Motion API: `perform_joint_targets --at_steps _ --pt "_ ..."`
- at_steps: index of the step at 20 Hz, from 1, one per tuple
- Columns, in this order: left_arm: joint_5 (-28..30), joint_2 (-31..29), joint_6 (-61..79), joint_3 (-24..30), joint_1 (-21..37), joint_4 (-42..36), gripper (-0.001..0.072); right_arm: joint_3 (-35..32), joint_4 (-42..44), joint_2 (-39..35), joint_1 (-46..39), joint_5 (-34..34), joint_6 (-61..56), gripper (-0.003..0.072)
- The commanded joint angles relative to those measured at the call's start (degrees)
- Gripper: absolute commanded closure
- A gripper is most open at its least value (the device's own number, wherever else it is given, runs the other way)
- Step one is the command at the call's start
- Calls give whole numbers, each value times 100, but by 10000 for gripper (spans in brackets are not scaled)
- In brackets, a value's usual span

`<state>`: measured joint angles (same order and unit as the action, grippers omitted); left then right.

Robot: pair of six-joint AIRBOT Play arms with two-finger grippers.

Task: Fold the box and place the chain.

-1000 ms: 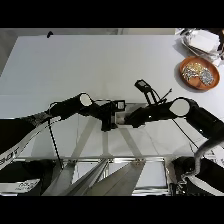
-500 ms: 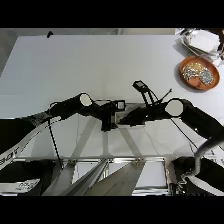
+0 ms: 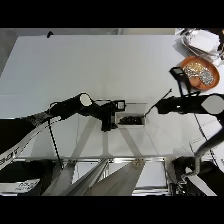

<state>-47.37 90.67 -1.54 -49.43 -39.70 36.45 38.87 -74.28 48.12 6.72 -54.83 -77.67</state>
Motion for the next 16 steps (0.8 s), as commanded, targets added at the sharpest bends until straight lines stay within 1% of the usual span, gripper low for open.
perform_joint_targets --at_steps 1,5,7,9,12,16 --pt "2 -4 2 2 -2 2 578 188 -826 372 -916 501 -203 386" --pt "2 -4 2 0 -2 2 578 981 -824 1875 -1333 837 -208 386" --pt "2 -4 2 0 -2 2 578 1290 -844 2579 -1340 1034 -306 387" --pt "0 -4 2 0 -2 2 578 1530 -846 3121 -1340 1226 -485 387" --pt "2 -4 2 2 -2 2 578 1808 -844 3679 -1340 1287 -485 388" --pt "2 -4 2 0 -2 2 578 1862 -839 3974 -1340 1388 -485 389"
